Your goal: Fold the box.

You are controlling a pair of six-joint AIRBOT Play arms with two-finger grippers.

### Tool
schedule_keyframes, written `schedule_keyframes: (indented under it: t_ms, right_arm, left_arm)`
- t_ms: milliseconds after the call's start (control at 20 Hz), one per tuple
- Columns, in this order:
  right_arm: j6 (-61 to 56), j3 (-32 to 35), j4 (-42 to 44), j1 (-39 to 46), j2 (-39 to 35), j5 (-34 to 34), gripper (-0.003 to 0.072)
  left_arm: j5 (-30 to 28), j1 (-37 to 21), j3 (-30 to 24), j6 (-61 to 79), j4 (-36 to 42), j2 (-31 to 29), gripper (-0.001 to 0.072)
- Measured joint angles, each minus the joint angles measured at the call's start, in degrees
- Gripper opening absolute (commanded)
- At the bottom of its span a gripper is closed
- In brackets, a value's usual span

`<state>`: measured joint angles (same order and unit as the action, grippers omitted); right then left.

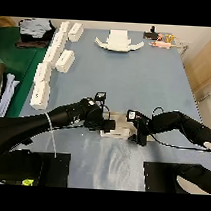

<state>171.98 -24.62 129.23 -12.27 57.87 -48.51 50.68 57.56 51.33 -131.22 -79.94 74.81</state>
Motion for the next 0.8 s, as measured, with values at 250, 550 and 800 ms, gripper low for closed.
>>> schedule_keyframes:
  t_ms: [250, 550, 800]
  right_arm:
    - [0.0, 0.0, 0.0, 0.0, 0.0, 0.0, 0.0507]
    - [0.0, 0.0, 0.0, 0.0, 0.0, 0.0, 0.0507]
    - [0.1, 0.0, 0.0, 0.0, 0.0, -0.1, 0.0507]
  left_arm:
    - [3.8, 0.0, 4.6, -0.6, -1.4, 4.2, 0.0408]
    - [7.0, 0.0, 6.6, -0.8, -2.0, 6.8, 0.0268]
    - [7.4, 0.4, 6.9, -1.6, -2.3, 7.1, 0.0014]
